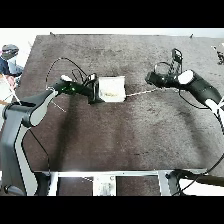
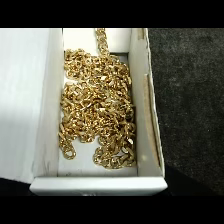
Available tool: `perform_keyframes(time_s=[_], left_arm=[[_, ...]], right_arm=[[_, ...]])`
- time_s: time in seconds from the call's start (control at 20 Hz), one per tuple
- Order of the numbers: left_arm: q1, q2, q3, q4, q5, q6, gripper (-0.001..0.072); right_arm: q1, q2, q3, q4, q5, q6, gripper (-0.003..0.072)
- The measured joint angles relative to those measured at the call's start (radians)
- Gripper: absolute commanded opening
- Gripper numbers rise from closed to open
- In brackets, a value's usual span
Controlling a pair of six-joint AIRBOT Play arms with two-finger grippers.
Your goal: Fold the box and place the chain.
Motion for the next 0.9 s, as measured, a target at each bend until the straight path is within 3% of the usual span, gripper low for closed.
perform_keyframes(time_s=[0.25,0.5,0.55,0.65,0.9], left_arm=[[0.000,0.000,0.000,0.000,0.000,0.000,0.0410],[0.000,0.000,0.000,0.000,0.000,0.000,0.0410],[0.000,0.000,0.000,0.000,0.000,0.000,0.0409],[0.000,0.000,0.000,0.000,0.000,0.000,0.0410],[0.000,0.000,0.000,0.000,0.000,0.000,0.0410]], right_arm=[[-0.092,-0.078,-0.085,-0.014,-0.097,0.044,0.0349],[-0.114,-0.212,-0.035,0.100,-0.183,-0.007,0.0344],[-0.113,-0.238,-0.014,0.130,-0.195,-0.027,0.0272],[-0.111,-0.283,0.021,0.176,-0.206,-0.053,0.0010],[-0.082,-0.267,0.058,0.225,-0.180,-0.082,0.0010]])
